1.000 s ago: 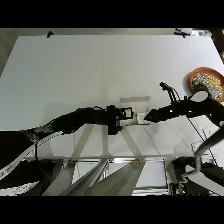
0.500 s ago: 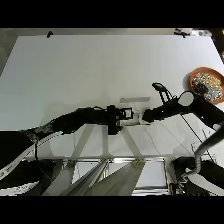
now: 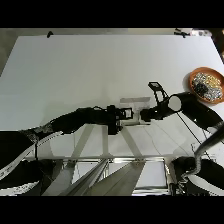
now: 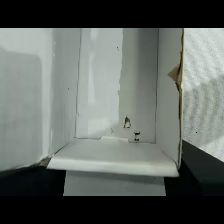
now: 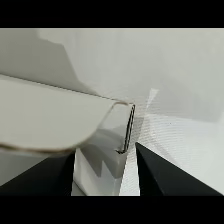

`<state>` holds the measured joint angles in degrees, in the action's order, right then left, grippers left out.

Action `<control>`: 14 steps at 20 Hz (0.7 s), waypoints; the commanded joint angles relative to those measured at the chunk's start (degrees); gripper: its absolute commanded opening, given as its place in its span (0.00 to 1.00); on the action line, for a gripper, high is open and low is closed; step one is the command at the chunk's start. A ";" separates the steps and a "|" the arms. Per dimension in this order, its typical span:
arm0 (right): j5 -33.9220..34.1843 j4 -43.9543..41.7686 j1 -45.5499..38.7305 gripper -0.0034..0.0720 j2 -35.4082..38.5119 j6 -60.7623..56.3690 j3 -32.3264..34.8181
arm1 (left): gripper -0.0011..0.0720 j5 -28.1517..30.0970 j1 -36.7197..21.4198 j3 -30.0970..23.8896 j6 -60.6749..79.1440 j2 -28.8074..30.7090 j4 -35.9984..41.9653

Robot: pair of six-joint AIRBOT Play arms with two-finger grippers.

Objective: Fold the box and place the chain.

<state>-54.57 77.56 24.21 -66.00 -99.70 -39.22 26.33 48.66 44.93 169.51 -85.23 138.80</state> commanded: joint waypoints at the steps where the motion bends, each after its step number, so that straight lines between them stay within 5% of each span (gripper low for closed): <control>1: 0.17 5.29 3.52 0.57 -0.02 -10.10 -0.17 | 0.20 0.00 0.00 -0.02 0.00 0.04 0.00; 10: 2.99 10.91 8.17 0.57 -5.01 -20.92 -0.17 | 0.20 0.00 0.00 -0.02 0.00 0.04 0.00; 14: 2.32 11.91 8.17 0.32 -5.49 -21.77 -0.17 | 0.20 0.00 0.00 -0.02 0.00 0.04 0.00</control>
